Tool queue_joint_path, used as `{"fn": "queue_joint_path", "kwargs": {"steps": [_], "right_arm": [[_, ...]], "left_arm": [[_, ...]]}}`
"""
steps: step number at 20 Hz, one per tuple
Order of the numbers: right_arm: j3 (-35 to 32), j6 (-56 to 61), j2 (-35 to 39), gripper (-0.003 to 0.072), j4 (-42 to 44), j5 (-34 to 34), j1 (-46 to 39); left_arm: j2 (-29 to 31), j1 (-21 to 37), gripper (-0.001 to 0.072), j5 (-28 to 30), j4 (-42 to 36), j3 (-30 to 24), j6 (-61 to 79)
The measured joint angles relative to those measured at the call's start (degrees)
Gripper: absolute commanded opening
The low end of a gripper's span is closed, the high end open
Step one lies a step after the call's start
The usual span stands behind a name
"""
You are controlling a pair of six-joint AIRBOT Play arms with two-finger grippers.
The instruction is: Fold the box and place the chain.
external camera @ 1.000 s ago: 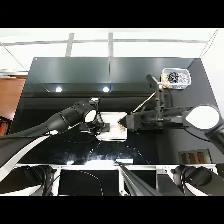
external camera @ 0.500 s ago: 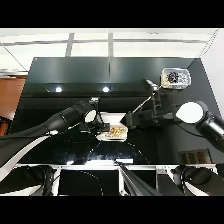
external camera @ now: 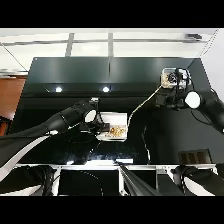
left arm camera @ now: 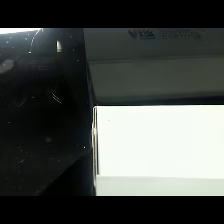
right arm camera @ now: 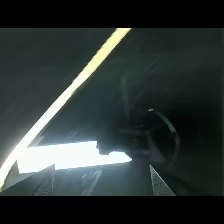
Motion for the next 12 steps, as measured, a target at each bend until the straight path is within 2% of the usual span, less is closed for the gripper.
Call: {"fn": "queue_joint_path", "kwargs": {"steps": [5,9,10,11,12], "right_arm": [[11.26,6.73,-14.82,0.072,-3.37,-4.07,-3.69],[21.05,10.8,-25.49,0.072,-4.13,-3.19,-4.92],[22.88,11.34,-27.45,0.066,-4.26,-3.19,-5.14],[24.59,11.78,-29.16,0.0507,-4.31,-2.84,-5.44],[25.77,12.15,-30.38,0.0458,-4.35,-2.75,-5.66]], "left_arm": [[0.0,0.0,0.0031,-0.17,-0.52,0.0,0.0],[0.0,0.0,0.0031,-0.2,-0.9,0.0,0.0],[0.0,0.0,0.0031,-0.2,-0.9,0.0,0.0],[0.0,0.0,0.0031,-0.2,-0.92,0.0,0.0],[0.0,0.0,0.0031,-0.2,-0.94,0.0,0.0]]}}
